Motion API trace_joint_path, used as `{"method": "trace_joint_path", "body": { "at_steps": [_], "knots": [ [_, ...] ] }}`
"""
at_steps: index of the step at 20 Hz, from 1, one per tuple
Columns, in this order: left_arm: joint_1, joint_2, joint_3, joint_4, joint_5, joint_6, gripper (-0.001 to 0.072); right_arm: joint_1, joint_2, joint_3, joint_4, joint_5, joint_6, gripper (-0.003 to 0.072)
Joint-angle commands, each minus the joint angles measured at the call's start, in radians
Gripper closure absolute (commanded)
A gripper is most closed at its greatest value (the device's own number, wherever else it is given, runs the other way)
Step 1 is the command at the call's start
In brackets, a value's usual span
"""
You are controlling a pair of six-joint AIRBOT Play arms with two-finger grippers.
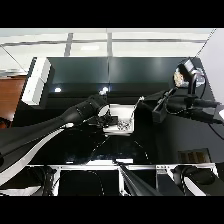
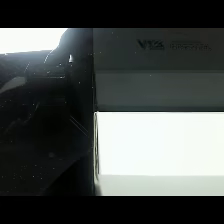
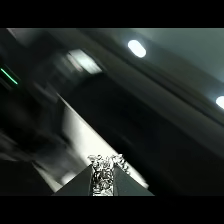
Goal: Fold the box and place the chain.
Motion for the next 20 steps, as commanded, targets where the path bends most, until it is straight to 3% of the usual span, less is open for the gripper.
{"method": "trace_joint_path", "body": {
  "at_steps": [1, 4, 5, 6, 11, 14, 16, 18, 20],
  "knots": [
    [0.000, 0.000, 0.000, 0.000, 0.000, 0.000, 0.0682, 0.042, -0.024, 0.011, 0.121, 0.014, 0.043, 0.0670],
    [0.000, 0.000, 0.000, 0.000, 0.000, 0.000, 0.0682, 0.096, -0.114, -0.018, 0.119, 0.014, 0.043, 0.0639],
    [0.000, 0.000, 0.000, 0.000, -0.001, 0.000, 0.0682, 0.100, -0.139, -0.023, 0.113, 0.012, 0.043, 0.0453],
    [0.000, 0.000, 0.000, 0.000, -0.001, 0.000, 0.0682, 0.094, -0.148, -0.022, 0.094, 0.008, 0.043, 0.0407],
    [0.000, 0.000, 0.000, 0.000, 0.001, 0.000, 0.0682, -0.115, -0.142, -0.033, -0.140, 0.069, 0.042, 0.0408],
    [0.000, 0.000, 0.000, 0.000, 0.001, 0.000, 0.0682, -0.131, -0.150, -0.158, -0.208, 0.002, 0.000, 0.0405],
    [0.000, 0.000, 0.000, 0.000, 0.001, 0.000, 0.0682, -0.078, -0.166, -0.271, -0.209, -0.135, -0.071, -0.0033],
    [0.000, 0.000, 0.000, 0.000, 0.000, 0.000, 0.0682, -0.011, -0.204, -0.325, -0.212, -0.203, -0.209, -0.0033],
    [0.000, 0.000, 0.000, 0.000, 0.000, 0.000, 0.0682, 0.062, -0.241, -0.329, -0.209, -0.240, -0.541, -0.0025]
  ]
}}
